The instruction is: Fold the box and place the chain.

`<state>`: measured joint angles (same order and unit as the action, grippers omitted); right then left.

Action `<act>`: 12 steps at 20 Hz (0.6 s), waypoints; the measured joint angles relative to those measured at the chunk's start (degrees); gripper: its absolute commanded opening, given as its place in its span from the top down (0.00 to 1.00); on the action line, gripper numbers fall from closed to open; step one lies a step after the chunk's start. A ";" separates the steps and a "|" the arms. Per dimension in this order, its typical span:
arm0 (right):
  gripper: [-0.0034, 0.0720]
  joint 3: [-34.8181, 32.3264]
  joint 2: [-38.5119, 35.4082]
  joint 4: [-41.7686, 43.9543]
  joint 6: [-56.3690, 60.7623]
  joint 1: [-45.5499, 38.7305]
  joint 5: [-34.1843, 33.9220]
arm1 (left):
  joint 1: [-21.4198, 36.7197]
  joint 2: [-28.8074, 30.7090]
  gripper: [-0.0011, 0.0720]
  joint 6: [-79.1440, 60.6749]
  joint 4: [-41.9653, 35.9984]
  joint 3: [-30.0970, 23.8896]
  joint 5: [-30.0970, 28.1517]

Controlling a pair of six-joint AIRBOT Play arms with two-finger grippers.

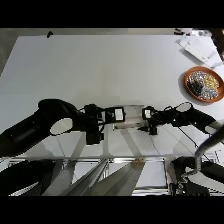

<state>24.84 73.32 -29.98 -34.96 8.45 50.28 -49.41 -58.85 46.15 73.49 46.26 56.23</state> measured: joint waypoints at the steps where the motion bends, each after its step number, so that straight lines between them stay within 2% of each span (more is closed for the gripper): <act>1: 0.37 0.00 0.00 0.00 0.00 0.00 0.00 | 1.60 -0.07 0.02 -5.03 -4.26 -2.58 -4.20; 3: 0.37 0.00 0.00 -0.02 0.00 0.00 0.02 | 4.04 -1.70 0.02 -13.60 -11.96 -5.90 -10.54; 6: 0.37 0.00 0.00 0.00 0.00 0.00 0.00 | 5.86 -6.54 0.02 -26.12 -22.67 -8.17 -16.59; 9: 0.37 0.00 0.00 -0.02 0.02 0.00 0.00 | 6.54 -11.23 0.02 -34.32 -29.57 -9.05 -19.08; 12: 0.37 0.00 0.00 -0.02 0.02 0.00 0.00 | 7.08 -13.97 0.02 -37.22 -33.24 -9.38 -20.04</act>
<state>24.84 73.32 -30.00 -34.94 8.45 50.28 -42.33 -72.82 8.93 40.25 36.88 36.18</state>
